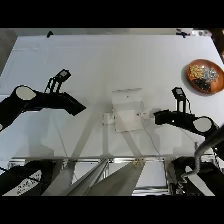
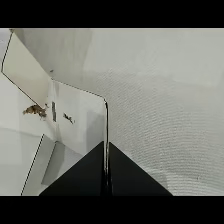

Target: Fold the box and place the chain.

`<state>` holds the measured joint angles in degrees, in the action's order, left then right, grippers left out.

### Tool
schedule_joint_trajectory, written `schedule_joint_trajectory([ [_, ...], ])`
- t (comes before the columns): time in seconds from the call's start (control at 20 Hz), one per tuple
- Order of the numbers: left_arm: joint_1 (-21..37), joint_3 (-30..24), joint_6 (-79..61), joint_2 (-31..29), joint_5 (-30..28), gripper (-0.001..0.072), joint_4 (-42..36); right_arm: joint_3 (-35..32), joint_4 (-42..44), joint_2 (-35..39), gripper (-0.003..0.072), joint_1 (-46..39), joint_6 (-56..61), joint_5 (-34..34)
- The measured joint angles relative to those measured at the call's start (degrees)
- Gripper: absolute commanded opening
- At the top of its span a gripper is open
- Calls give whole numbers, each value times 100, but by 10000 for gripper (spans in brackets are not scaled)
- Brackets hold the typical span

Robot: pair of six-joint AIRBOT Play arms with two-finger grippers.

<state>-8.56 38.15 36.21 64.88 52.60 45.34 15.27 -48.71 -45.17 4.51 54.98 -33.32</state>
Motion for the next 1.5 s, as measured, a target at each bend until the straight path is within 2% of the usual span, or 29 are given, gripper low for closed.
schedule_joint_trajectory([
  [0.2, -662, 0, -339, 4, 138, 696, -260, -2, 103, 0, 9, 0, 0, 66],
  [0.3, -1106, 0, -518, 4, -83, 692, -326, -2, 125, 0, 9, 0, 0, 74],
  [0.35, -1353, 0, -595, 4, -297, 667, -339, -2, 136, 0, 10, 0, 0, 74],
  [0.4, -1596, 0, -634, 4, -564, 468, -356, -2, 142, 0, 10, 0, 0, 79],
  [0.45, -1810, 0, -671, 4, -826, 305, -376, -2, 146, 0, 10, 0, 0, 76],
  [0.5, -2020, 0, -717, 4, -1108, 364, -376, -2, 151, 0, 10, 2, 0, 74],
  [0.55, -2190, 0, -743, 4, -1349, 507, -382, -2, 155, 0, 10, 0, 0, 66],
  [0.7, -2546, 2, -844, 17, -1969, 537, -452, -2, 157, 0, 10, 0, 0, -4],
  [0.85, -2538, 144, -883, 87, -2194, 535, -553, -2, 160, 0, 10, 0, 2, -52],
  [0.95, -2236, 533, -826, 273, -1910, 536, -597, -2, 160, 0, 10, 2, 0, -72],
  [1.0, -1989, 846, -713, 452, -1543, 537, -610, -2, 160, 0, 10, 0, 0, -79],
  [1.25, -896, 2629, -68, 1932, 1084, 584, -787, -2, 157, 0, 10, 2, 0, -90],
  [1.3, -837, 2870, 22, 2214, 1412, 639, -793, -2, 157, 0, 10, 0, -2, -90],
  [1.4, -885, 3193, 61, 2699, 1860, 646, -804, -2, 157, 0, 10, 0, -2, -94],
  [1.5, -1082, 3368, -81, 3014, 1980, 646, -789, -2, 157, 0, 10, 2, -2, -96],
])
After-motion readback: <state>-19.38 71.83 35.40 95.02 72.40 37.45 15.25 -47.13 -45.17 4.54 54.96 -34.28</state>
